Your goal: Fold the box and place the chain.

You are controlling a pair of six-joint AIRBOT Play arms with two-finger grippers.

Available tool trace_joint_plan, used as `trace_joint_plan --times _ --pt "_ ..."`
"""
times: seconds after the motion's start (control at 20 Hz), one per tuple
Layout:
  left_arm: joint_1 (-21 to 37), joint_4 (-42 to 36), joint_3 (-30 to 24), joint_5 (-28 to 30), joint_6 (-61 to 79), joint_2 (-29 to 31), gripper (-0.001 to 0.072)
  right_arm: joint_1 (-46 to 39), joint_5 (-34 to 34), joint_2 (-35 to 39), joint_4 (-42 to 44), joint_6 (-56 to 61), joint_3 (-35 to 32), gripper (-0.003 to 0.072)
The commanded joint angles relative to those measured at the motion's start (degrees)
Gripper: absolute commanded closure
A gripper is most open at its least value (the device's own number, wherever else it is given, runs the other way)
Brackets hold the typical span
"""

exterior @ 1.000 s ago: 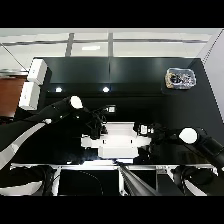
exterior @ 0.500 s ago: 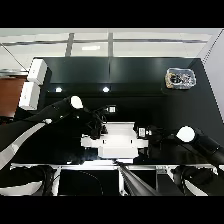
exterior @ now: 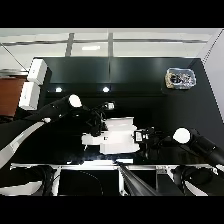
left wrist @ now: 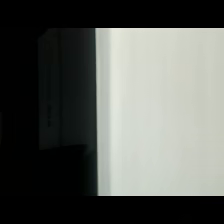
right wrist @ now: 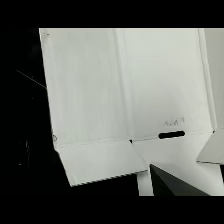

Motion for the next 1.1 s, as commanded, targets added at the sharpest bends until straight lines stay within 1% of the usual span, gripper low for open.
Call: trace_joint_plan --times 0.0,0.2,0.4,0.6,0.8,1.05 --pt "0.57 -0.04 0.09 0.17 -0.57 -0.02 0.0681 0.15 -0.90 -0.04 0.02 -0.02 -0.04 -0.0021" --pt "0.46 -0.28 0.13 0.20 -0.57 -0.02 0.0681 0.17 -2.32 -0.15 0.02 -0.02 -0.04 -0.0021" --pt "0.46 -1.16 0.13 0.22 -0.55 -0.02 0.0681 0.52 -5.86 -0.79 0.02 -0.09 -0.04 -0.0021" --pt "0.46 -1.16 0.13 0.20 -0.55 -0.07 0.0681 2.89 -6.25 -2.40 0.13 -1.20 -0.04 -0.0021" --pt "0.46 -1.27 0.11 0.20 -0.57 -0.07 0.0681 5.33 -9.92 -2.58 0.31 -1.25 -0.02 -0.0021" --pt "0.46 -1.29 0.11 0.17 -0.55 -0.07 0.0681 5.33 -10.64 -2.58 2.93 -1.11 0.09 -0.0021"
